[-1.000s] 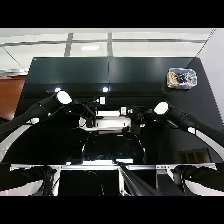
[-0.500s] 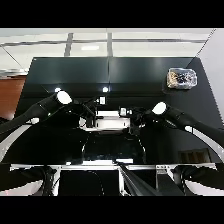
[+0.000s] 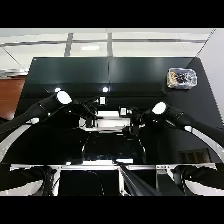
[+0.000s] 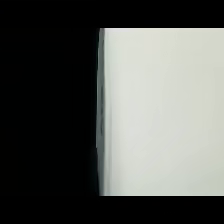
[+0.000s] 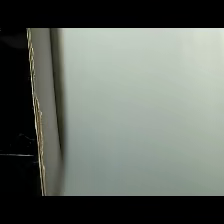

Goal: Fold the box and place the chain.

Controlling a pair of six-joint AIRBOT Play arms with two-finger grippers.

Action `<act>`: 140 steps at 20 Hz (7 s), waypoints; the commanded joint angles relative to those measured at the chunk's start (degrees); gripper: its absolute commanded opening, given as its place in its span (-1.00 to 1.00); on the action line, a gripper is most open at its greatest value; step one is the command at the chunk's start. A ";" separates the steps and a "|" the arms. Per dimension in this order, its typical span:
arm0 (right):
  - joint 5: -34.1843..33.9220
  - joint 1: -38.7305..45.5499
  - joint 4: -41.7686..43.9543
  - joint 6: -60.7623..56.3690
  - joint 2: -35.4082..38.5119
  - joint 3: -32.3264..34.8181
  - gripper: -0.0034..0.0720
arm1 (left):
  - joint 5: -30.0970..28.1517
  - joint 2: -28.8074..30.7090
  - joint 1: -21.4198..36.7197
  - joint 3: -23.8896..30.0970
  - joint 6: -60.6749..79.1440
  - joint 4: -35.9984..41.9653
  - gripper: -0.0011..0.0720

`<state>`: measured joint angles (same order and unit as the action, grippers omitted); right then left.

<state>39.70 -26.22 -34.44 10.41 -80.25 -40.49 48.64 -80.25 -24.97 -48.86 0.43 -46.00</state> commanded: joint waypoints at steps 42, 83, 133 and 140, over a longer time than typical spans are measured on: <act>-0.09 0.02 -0.11 -0.07 -0.04 0.04 -0.41 | -5.90 -0.79 2.25 2.45 -32.13 8.98 -0.91; -0.11 0.02 -0.11 -0.09 -0.04 0.04 -0.41 | -6.91 13.84 -0.50 13.79 -3.80 0.20 -0.54; -0.13 0.02 -0.11 -0.09 -0.04 0.04 -0.41 | 7.56 3.72 21.16 18.78 -58.71 13.57 -0.91; -0.11 0.02 -0.11 -0.09 -0.04 0.04 -0.41 | 16.09 3.72 20.65 11.69 -53.57 13.49 0.78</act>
<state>39.57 -26.22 -34.57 10.35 -80.31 -40.47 62.15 -76.40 -3.92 -34.72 -54.61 -32.73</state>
